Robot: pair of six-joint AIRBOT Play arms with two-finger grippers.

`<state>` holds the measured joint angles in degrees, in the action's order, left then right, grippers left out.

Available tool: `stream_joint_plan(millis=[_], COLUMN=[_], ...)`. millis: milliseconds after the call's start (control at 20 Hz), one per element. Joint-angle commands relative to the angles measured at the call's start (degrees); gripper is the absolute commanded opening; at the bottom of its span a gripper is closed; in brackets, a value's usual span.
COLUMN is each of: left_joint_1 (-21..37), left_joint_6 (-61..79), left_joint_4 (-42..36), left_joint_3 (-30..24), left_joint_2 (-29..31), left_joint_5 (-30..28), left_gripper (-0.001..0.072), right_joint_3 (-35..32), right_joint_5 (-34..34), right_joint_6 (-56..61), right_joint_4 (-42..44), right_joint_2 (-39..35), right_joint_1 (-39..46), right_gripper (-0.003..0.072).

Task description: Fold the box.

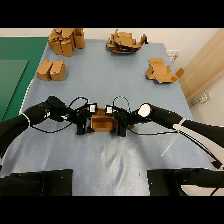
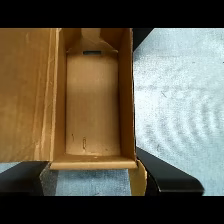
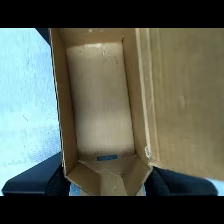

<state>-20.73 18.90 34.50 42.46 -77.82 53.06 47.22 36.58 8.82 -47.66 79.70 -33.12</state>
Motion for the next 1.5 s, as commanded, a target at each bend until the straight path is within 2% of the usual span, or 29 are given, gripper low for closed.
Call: stream_joint_plan(millis=[0, 50, 200, 400, 500, 550, 600, 650, 700, 850, 1000, 1300, 1450], left_joint_1=[0.02, 0.04, 0.04, 0.04, 0.04, 0.04, 0.04, 0.04, 0.04, 0.04, 0.04, 0.02, 0.02], left_joint_6=[-0.07, -0.07, -0.07, -0.07, -0.07, -0.09, -0.09, -0.09, -0.09, -0.07, -0.09, -0.09, -0.09], left_joint_4=[0.22, 0.22, 0.33, 0.44, 0.44, 0.44, 0.44, 0.44, 0.44, 0.39, 0.42, 0.42, 0.42], left_joint_3=[0.02, 0.02, 0.02, 0.02, 0.02, 0.02, 0.02, 0.02, 0.02, 0.02, 0.02, 0.02, 0.02], left_joint_2=[-0.02, -0.02, -0.02, -0.02, 0.0, -0.02, -0.02, -0.02, -0.02, -0.02, -0.02, -0.02, -0.02], left_joint_5=[-0.7, -0.74, -1.11, -1.57, -1.57, -1.57, -1.55, -1.57, -1.62, -1.66, -1.62, -1.44, -1.11], left_gripper=[0.0305, 0.0305, 0.0305, 0.0305, 0.0305, 0.0305, 0.0305, 0.0305, 0.0305, 0.0305, 0.0305, 0.0304, 0.0303], right_joint_3=[0.02, 0.02, 0.04, 0.02, 0.02, 0.09, 0.09, 0.09, 0.09, 0.09, 0.37, 10.1, 14.71], right_joint_5=[-0.02, 0.09, 2.38, 12.5, 14.4, 14.34, 14.14, 14.08, 13.09, 8.09, 3.61, 2.71, 0.26], right_joint_6=[2.71, 2.84, 7.69, 19.82, 22.95, 23.89, 24.39, 24.37, 24.33, 20.22, 12.02, 12.15, 16.48], right_joint_4=[-0.61, -0.7, -5.49, -15.98, -16.44, -15.65, -13.51, -10.45, -6.27, 10.69, 25.0, 27.47, 23.93], right_joint_2=[-1.07, -1.77, -4.0, -5.92, -7.5, -8.52, -9.81, -11.15, -12.52, -15.13, -12.87, 1.62, 7.54], right_joint_1=[0.07, 0.07, 0.31, 2.97, 4.31, 4.5, 4.5, 4.5, 4.5, 4.46, 4.48, 4.48, 4.66], right_gripper=[0.0645, 0.0675, 0.0675, 0.0675, 0.0675, 0.0636, 0.0406, 0.0123, 0.0006, 0.0005, 0.0004, 0.0005, 0.0004])
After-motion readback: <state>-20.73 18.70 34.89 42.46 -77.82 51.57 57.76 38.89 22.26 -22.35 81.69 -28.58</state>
